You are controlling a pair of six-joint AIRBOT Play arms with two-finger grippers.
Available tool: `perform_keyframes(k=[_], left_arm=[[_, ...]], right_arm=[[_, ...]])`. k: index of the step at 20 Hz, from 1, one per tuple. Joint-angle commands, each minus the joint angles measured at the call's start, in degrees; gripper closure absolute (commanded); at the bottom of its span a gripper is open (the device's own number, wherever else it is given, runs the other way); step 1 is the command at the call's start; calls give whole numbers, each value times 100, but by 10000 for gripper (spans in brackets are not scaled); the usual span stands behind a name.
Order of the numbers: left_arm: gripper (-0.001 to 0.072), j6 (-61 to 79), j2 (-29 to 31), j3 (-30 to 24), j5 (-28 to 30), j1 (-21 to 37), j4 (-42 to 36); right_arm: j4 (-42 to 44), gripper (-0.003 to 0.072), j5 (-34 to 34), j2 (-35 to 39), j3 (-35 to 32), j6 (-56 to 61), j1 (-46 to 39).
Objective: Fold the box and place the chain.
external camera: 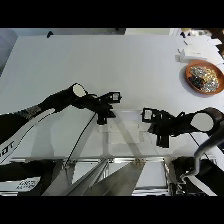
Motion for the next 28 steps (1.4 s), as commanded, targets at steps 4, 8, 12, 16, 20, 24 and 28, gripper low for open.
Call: perform_keyframes(k=[4, 8, 12, 16, 20, 24, 28], left_arm=[[698, 2, -2, -4, -2, -2, 4], [698, 2, -2, -4, 4, -2, 2], [698, 2, -2, -4, -2, -2, 2], [698, 2, -2, -4, -2, -2, 2], [698, 2, -2, -4, -2, -2, 2], [698, 2, -2, -4, -4, -2, 2], [698, 2, -2, -4, -2, -2, 2]], right_arm=[[-654, 669, -398, 20, -358, -251, 1303], [-636, 614, -780, 17, -575, -254, 1792], [-566, 20, -1779, 20, -1215, -249, 1794], [-474, -11, -2328, 20, -1401, -249, 2011], [-476, -10, -3053, 13, -1513, -251, 2087], [-468, -10, -3141, 13, -1613, -249, 2090], [-431, -9, -3073, 15, -1613, -232, 2304]])
